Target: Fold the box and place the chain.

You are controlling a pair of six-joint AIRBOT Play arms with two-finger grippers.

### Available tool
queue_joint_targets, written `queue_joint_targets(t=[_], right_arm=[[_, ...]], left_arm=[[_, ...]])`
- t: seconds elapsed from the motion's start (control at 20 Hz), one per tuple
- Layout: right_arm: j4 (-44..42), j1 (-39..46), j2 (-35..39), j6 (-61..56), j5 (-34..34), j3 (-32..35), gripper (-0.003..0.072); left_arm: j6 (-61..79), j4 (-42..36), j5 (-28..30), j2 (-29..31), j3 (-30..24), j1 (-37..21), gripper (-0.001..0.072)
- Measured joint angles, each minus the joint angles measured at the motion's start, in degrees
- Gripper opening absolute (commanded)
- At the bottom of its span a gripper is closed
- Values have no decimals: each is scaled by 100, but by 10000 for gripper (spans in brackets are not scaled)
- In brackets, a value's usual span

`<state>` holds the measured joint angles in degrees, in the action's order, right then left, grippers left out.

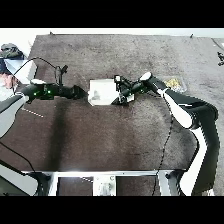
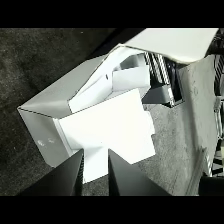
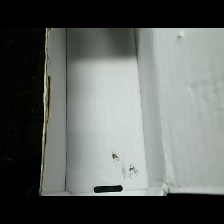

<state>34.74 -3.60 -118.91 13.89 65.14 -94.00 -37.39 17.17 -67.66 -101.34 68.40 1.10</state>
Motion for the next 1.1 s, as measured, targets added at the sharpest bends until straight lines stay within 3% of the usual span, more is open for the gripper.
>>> queue_joint_targets(t=[0.45,1.1], right_arm=[[-2,0,0,0,0,0,376],[-2,0,0,-2,0,0,376]], left_arm=[[-323,225,179,0,55,210,315],[-2579,2238,651,0,1084,894,316]])
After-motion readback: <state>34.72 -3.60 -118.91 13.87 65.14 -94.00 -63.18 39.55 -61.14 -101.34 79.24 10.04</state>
